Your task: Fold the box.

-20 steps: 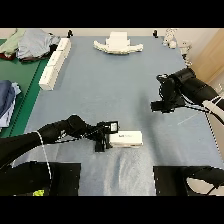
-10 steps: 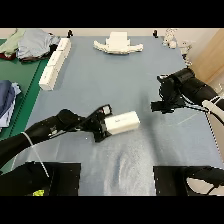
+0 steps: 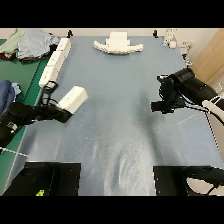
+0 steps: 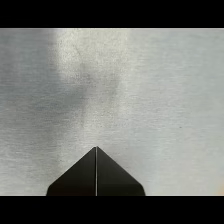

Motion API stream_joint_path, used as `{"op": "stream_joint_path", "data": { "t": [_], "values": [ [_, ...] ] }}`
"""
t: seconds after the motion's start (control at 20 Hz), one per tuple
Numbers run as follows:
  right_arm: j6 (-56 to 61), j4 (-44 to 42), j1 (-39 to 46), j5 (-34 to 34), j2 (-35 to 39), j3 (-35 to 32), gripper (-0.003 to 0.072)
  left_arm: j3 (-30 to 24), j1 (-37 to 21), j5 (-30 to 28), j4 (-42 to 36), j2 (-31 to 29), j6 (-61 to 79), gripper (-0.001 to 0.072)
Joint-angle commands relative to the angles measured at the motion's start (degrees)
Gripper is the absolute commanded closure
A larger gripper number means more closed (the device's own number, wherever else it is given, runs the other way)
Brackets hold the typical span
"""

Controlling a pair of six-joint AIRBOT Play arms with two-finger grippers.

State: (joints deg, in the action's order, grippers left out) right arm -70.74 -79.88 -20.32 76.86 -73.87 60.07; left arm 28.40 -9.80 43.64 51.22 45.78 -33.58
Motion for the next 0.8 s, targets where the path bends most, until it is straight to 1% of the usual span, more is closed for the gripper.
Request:
{"op": "stream_joint_path", "data": {
  "t": [0.0, 0.05, 0.15, 0.25, 0.4, 0.55, 0.75],
  "values": [
    [0.0, 0.0, 0.0, 0.0, 0.0, 0.1, 0.0682, 0.0, -15.5, 2.8, 4.2, -0.9, -2.6, 0.0188],
    [0.0, 0.0, 0.0, 0.0, 0.0, 0.1, 0.0682, 0.0, -18.7, 2.3, 4.2, -0.5, -1.8, 0.0188],
    [0.0, 0.0, 0.0, 0.0, 0.0, 0.1, 0.0682, 0.1, -23.4, -0.1, 4.1, 0.6, -1.8, 0.0187],
    [0.0, 0.0, 0.0, 0.0, 0.0, 0.1, 0.0682, 0.5, -25.6, -2.4, 4.1, 2.8, -1.0, 0.0187],
    [0.0, 0.0, 0.0, 0.0, 0.0, 0.1, 0.0682, 2.4, -25.6, -5.9, 3.9, 8.3, -0.3, 0.0188],
    [0.0, 0.0, 0.0, 0.0, 0.0, 0.1, 0.0682, 6.5, -25.5, -7.3, 3.5, 15.0, 0.4, 0.0188],
    [0.0, 0.0, 0.0, 0.0, 0.0, 0.1, 0.0682, 12.1, -25.2, -7.3, -6.3, 22.4, 7.9, 0.0187]
  ]
}}
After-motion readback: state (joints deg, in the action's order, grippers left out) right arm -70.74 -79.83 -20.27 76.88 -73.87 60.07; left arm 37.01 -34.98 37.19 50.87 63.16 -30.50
